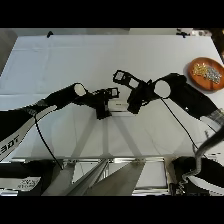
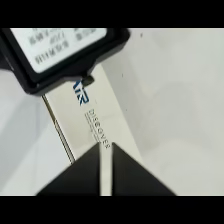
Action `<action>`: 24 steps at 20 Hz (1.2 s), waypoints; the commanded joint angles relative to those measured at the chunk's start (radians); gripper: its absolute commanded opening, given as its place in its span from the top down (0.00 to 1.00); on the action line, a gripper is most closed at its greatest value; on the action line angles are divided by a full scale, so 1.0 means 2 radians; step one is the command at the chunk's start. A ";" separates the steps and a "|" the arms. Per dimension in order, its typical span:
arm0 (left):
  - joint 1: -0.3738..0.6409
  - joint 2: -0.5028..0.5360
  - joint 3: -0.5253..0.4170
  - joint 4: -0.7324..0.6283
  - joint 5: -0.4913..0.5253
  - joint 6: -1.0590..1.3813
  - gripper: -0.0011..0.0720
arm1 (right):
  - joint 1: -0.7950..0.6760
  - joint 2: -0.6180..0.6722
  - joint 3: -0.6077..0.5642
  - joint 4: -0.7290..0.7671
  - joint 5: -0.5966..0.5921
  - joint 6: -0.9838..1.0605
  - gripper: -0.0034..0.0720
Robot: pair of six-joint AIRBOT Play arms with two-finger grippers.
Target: Fold the box and place the chain.
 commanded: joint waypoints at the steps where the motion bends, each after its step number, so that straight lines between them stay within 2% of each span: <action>1: 0.000 0.000 0.000 0.000 0.000 0.000 0.70 | 0.003 0.026 -0.034 0.069 -0.070 0.016 0.94; 5: 0.000 0.000 0.000 0.000 0.000 0.000 0.70 | 0.042 0.032 -0.142 0.133 -0.256 0.017 0.94; 7: 0.000 0.000 0.000 0.000 0.000 0.000 0.70 | 0.061 0.032 -0.173 0.168 -0.347 0.018 0.94; 8: 0.000 0.000 0.000 0.000 0.000 0.000 0.70 | 0.067 0.031 -0.180 0.176 -0.369 0.018 0.94; 17: 0.000 0.000 0.000 0.000 0.000 0.000 0.70 | 0.094 0.031 -0.247 0.172 -0.367 0.005 0.94; 24: 0.000 0.000 0.000 0.000 0.000 0.000 0.70 | 0.094 0.031 -0.265 0.137 -0.374 0.003 0.94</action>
